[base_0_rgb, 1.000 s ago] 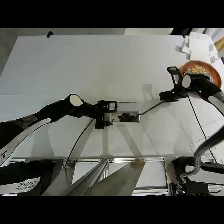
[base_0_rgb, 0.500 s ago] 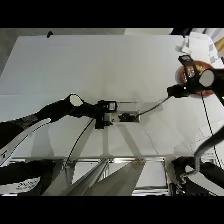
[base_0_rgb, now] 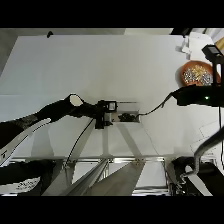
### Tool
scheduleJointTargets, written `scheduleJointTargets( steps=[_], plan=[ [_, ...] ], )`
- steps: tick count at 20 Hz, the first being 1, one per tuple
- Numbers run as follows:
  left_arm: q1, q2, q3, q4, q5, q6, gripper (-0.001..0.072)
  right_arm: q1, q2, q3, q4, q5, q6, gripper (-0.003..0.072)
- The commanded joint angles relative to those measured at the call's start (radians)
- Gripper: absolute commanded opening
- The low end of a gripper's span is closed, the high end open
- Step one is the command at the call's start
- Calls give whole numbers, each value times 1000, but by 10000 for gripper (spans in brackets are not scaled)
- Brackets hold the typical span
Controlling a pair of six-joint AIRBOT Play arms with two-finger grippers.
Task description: Fold the box and place the chain.
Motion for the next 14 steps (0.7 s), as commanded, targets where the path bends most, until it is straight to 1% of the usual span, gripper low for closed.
scheduleJointTargets(
  steps=[1,5,6,8,11,14],
  plan=[
    [0,1,0,0,0,0,13,1,75,-2,179,20,-29,15],
    [0,1,0,0,0,0,13,3,77,-2,368,7,-95,15],
    [0,1,0,0,0,0,13,21,74,-2,386,-8,-110,15],
    [0,1,0,0,0,0,13,92,61,-3,384,-49,-111,15],
    [0,1,0,0,0,0,13,247,-10,-3,365,-110,-136,15],
    [0,1,0,0,0,0,13,375,-106,-3,255,-169,-129,15]
  ],
)
